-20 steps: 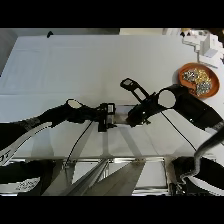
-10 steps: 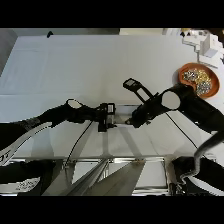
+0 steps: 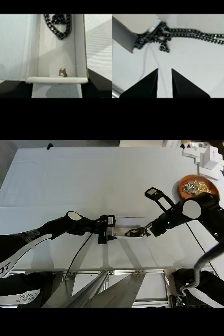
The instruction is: Fold the box and place the chain.
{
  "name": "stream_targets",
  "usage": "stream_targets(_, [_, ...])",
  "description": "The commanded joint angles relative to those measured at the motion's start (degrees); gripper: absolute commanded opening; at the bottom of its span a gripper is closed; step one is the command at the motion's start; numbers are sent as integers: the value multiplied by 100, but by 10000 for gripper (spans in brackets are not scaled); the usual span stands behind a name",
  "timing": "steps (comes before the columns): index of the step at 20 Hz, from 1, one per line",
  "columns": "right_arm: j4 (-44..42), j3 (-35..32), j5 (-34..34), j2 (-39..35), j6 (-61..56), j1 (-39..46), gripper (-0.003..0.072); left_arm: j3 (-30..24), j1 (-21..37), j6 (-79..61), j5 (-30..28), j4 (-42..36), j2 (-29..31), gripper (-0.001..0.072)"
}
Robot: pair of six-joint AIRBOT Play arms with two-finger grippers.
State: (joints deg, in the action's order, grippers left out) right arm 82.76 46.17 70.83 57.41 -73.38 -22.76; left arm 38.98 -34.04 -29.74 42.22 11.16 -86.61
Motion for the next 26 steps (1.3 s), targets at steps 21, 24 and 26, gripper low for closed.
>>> stream_targets(21, [448, -745, -1532, 1158, 138, -210, 288, 4, 0, 0, 0, 0, 2, 254])
stream_targets(24, [227, -745, -1609, 1174, 144, -214, 288, 4, 0, 0, 0, 0, 2, 254])
stream_targets(26, [203, -752, -1633, 1204, 144, -267, 288, 4, 0, 0, 2, 0, 2, 254])
